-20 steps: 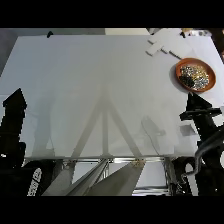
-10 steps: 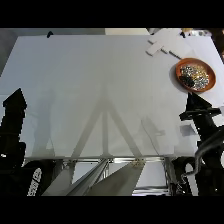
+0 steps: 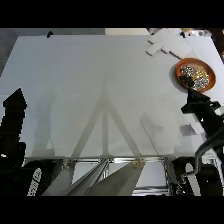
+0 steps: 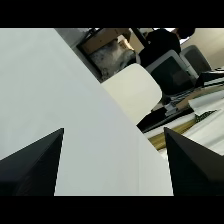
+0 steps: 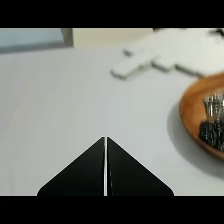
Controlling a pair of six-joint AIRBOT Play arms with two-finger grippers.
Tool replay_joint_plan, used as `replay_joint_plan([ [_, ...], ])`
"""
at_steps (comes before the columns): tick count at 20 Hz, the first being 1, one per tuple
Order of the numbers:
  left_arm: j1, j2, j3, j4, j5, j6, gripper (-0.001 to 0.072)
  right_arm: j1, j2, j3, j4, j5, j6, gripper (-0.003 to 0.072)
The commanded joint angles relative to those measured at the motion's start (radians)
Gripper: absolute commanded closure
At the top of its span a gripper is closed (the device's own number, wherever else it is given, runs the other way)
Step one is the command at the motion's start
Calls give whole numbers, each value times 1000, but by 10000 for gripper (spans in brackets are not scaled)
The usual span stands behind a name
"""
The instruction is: Fold the box and place the chain.
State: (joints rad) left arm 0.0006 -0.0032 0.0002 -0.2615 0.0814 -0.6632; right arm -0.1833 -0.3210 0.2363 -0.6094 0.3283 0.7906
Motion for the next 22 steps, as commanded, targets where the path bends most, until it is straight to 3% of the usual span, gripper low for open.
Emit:
replay_joint_plan([
  [1, 1, 0, -1, 0, 1, 0, 14, -155, -393, 323, -625, 377, 681, 665],
  [4, 1, 0, -1, 0, 1, 0, 14, -365, -737, 694, -652, 780, 686, 666],
  [6, 1, 0, -1, 0, 1, 0, 14, -492, -882, 895, -650, 956, 707, 666],
  [8, 1, 0, -1, 0, 0, 0, 14, -603, -958, 1044, -653, 1040, 671, 666],
  [11, 1, 0, -1, 0, 0, 0, 14, -766, -977, 1159, -655, 991, 570, 666],
  [13, 1, 0, -1, 0, 0, 0, 14, -851, -990, 1161, -697, 945, 535, 666],
  [16, 1, 0, -1, 0, 0, 0, 14, -944, -1083, 1164, -798, 979, 527, 636],
  [17, 1, 0, -1, 0, 0, 0, 14, -965, -1118, 1164, -804, 981, 491, 404],
  [19, 1, 0, -1, 0, 0, 0, 14, -983, -1170, 1164, -808, 954, 386, 267],
  [22, 1, 0, -1, 0, 0, 0, 14, -969, -1216, 1164, -878, 870, 261, 201],
])
